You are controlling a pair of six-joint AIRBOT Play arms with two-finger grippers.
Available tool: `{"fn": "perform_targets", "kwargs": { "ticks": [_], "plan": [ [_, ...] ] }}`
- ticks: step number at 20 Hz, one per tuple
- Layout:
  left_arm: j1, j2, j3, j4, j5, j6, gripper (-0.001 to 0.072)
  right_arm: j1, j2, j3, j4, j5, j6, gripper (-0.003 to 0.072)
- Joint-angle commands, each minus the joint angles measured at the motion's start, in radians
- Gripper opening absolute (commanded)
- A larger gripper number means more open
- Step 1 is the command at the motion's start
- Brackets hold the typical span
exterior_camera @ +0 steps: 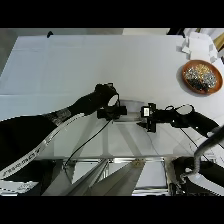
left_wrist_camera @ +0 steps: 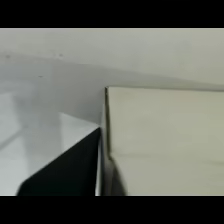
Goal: Fold the box and place the chain.
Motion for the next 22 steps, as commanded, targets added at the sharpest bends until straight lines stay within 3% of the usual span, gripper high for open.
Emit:
{"fn": "perform_targets", "kwargs": {
  "ticks": [1, 5, 6, 7, 10, 15, 17, 19, 20, 22],
  "plan": [
    [0.002, -0.002, 0.001, -0.013, -0.014, -0.004, 0.0235, 0.0, 0.001, 0.0, -0.001, 0.001, -0.002, 0.0341],
    [0.006, -0.003, 0.001, -0.01, -0.015, 0.025, 0.0197, 0.0, 0.0, 0.0, 0.0, 0.001, -0.002, 0.0341],
    [0.006, -0.003, 0.001, -0.008, -0.015, 0.024, 0.017, 0.0, 0.001, 0.0, 0.0, 0.001, -0.002, 0.0341],
    [0.006, -0.003, 0.001, -0.008, -0.014, 0.025, 0.0093, 0.0, 0.0, 0.0, -0.001, 0.001, -0.002, 0.0341],
    [0.002, -0.003, 0.001, -0.008, -0.014, 0.039, 0.0003, 0.0, 0.0, 0.0, 0.0, 0.001, -0.002, 0.0341],
    [0.0, -0.003, 0.001, -0.008, -0.034, 0.039, 0.0003, 0.0, 0.0, 0.0, -0.001, 0.001, -0.002, 0.0341],
    [0.0, 0.002, 0.001, -0.012, -0.039, 0.062, 0.0049, 0.0, 0.001, 0.0, -0.001, 0.001, -0.002, 0.0341],
    [0.002, 0.019, 0.001, -0.011, -0.039, 0.11, 0.0278, 0.0, 0.0, 0.0, -0.001, 0.001, -0.002, 0.0341],
    [0.008, 0.03, 0.001, -0.008, -0.039, 0.147, 0.0331, 0.0, 0.0, 0.0, 0.0, 0.001, -0.002, 0.0341],
    [0.016, 0.05, 0.001, -0.008, -0.043, 0.229, 0.0341, 0.0, 0.0, 0.0, -0.001, 0.001, -0.002, 0.0341]
  ]
}}
